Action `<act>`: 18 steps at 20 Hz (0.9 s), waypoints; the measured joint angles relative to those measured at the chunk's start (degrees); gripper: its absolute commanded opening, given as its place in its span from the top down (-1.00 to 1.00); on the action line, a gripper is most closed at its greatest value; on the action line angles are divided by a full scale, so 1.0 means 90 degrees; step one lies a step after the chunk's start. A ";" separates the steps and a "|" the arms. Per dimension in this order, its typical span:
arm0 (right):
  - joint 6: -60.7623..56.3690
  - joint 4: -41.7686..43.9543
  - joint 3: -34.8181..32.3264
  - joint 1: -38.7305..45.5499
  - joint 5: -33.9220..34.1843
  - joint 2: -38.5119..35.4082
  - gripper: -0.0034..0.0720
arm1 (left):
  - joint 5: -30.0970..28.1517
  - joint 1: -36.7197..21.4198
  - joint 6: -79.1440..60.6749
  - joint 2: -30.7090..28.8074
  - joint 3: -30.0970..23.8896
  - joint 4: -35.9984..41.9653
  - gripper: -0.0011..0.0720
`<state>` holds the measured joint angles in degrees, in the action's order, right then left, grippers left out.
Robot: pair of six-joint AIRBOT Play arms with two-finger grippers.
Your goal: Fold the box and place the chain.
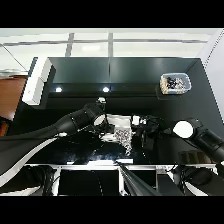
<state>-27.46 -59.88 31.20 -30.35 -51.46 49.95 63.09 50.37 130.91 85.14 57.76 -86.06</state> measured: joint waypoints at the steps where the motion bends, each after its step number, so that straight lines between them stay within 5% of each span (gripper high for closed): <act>1: -0.0100 0.0007 0.0112 0.0000 -0.0124 -0.0053 0.72 | 0.0000 0.0000 0.0000 0.0000 0.0000 0.0000 0.88; 8: -0.0374 0.1270 0.0680 0.0000 -0.0255 -0.0177 0.70 | 0.0005 0.0000 0.0000 0.0002 0.0000 0.0000 0.88; 11: -0.0481 0.1433 0.0704 0.0000 -0.0182 -0.0117 -0.32 | 0.0005 0.0000 0.0000 0.0000 0.0000 0.0002 0.88; 18: -0.1044 0.0005 0.0568 0.0299 -0.0410 -0.0073 -0.43 | 0.0007 0.0000 0.0000 0.0000 0.0000 0.0002 0.88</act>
<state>-36.86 -59.83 36.32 -27.66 -55.16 49.30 63.16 50.37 130.91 85.14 57.76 -86.04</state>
